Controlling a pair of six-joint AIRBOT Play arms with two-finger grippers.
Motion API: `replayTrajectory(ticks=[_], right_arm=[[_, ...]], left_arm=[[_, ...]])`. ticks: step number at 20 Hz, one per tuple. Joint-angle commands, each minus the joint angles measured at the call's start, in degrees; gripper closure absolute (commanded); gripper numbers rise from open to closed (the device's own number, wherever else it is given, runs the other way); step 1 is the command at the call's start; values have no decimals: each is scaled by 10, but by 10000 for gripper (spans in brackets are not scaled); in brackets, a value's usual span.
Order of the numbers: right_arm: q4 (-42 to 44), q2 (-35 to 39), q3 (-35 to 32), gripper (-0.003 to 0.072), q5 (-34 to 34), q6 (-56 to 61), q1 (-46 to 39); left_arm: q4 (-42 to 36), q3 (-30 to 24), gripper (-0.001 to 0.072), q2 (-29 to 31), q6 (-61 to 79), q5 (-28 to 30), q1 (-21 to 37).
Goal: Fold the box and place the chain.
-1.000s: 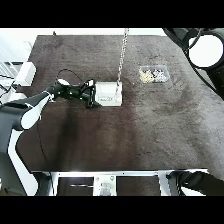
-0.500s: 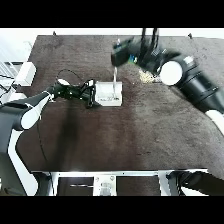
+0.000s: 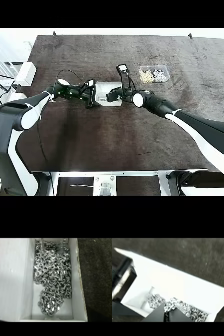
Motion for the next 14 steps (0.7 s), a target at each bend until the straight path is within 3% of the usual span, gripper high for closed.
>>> replayTrajectory(ticks=[1, 2, 3, 6, 10, 11, 14], right_arm=[[6, -10, -1, 594, 3, -6, -1], [6, 3, 3, 441, 18, -14, -1], [6, 19, 6, 357, 38, -30, -1], [-4, 85, 8, 237, 97, -98, -2], [-90, 167, 19, 239, 89, -131, -45], [-93, 171, 31, 282, 87, -142, -68], [-12, 147, 87, 318, 120, -259, -132]], left_arm=[[0, 0, 241, 0, 0, 0, 0], [0, 0, 241, 0, 0, 0, 0], [0, 0, 241, 0, 0, 0, 0], [0, 0, 241, 0, 0, 0, 0], [0, 0, 241, 0, 0, 0, 0], [0, 0, 241, 0, 0, 0, 0], [0, 0, 241, 0, 0, 0, 0]])
